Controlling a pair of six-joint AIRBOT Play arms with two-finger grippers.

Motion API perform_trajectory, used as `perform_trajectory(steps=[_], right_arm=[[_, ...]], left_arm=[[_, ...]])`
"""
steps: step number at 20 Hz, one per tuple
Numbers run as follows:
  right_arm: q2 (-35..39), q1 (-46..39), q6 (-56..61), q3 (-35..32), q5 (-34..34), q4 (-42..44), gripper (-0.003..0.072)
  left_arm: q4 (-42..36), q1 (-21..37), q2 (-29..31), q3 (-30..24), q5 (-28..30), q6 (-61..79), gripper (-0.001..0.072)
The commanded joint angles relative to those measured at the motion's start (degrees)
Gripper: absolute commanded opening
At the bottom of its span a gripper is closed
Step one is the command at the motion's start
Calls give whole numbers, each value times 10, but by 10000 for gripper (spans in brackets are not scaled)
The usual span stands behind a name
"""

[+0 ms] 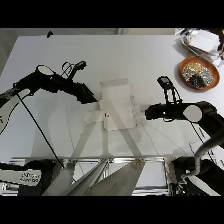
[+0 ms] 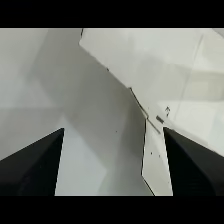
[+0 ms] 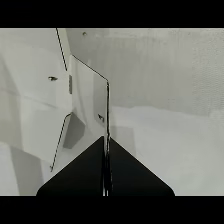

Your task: Fold the box and place the chain.

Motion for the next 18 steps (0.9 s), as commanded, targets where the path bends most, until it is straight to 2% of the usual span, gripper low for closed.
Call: perform_trajectory(steps=[1, 4, 9, 12, 15, 18], right_arm=[[0, 1, 0, 0, 0, 1, 11], [0, 1, 0, 0, 0, 0, 11], [0, 1, 0, 0, 0, 0, 11], [0, 1, 0, 0, 0, 0, 11], [0, 1, -1, 0, -1, 0, 11], [0, 1, 0, 0, -2, 0, 11]], left_arm=[[-33, -3, -3, 0, 17, 31, 697], [-41, -22, -4, 0, 45, 27, 695], [-46, -58, -34, 10, 49, 6, 693], [-84, -59, -61, 14, 55, 6, 693], [-129, -67, -77, 16, 42, 23, 672], [-128, -78, -90, 16, 24, 23, 637]])
